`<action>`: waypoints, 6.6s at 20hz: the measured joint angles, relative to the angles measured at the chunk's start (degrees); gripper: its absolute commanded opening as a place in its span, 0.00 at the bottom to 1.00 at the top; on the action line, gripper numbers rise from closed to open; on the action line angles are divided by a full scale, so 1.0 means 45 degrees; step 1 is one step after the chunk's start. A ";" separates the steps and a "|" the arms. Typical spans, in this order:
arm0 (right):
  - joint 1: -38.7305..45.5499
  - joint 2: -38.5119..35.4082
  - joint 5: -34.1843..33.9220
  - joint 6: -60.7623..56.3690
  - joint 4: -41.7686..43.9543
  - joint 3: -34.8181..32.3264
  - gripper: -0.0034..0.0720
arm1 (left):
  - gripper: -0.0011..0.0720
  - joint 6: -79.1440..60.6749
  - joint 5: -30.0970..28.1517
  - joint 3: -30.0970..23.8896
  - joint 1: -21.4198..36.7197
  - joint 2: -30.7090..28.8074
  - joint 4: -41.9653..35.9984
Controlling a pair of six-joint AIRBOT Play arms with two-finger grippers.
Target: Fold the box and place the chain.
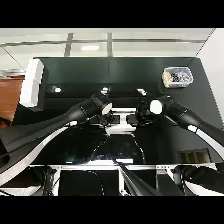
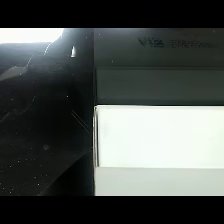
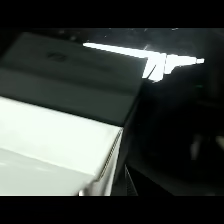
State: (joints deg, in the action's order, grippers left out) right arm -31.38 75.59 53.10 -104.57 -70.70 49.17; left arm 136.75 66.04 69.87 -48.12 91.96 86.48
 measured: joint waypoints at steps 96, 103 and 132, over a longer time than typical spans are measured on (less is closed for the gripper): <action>0.9408 0.9617 0.3711 -0.1797 -0.4177 1.4936 0.07 | 0.05 0.0005 0.0015 0.0005 -0.0005 0.0000 -0.0044; 0.9481 0.6630 0.4124 0.0597 -0.4017 1.5164 0.07 | 0.05 0.0000 0.0010 0.0005 -0.0005 0.0005 -0.0044; 0.6062 -0.2982 0.7009 0.3589 0.2817 1.3935 0.07 | 0.05 0.0005 0.0010 0.0005 -0.0005 0.0000 -0.0044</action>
State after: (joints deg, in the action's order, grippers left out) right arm -4.10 62.17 84.64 -88.42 -58.02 111.87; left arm 136.77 66.08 69.89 -48.14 91.96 86.28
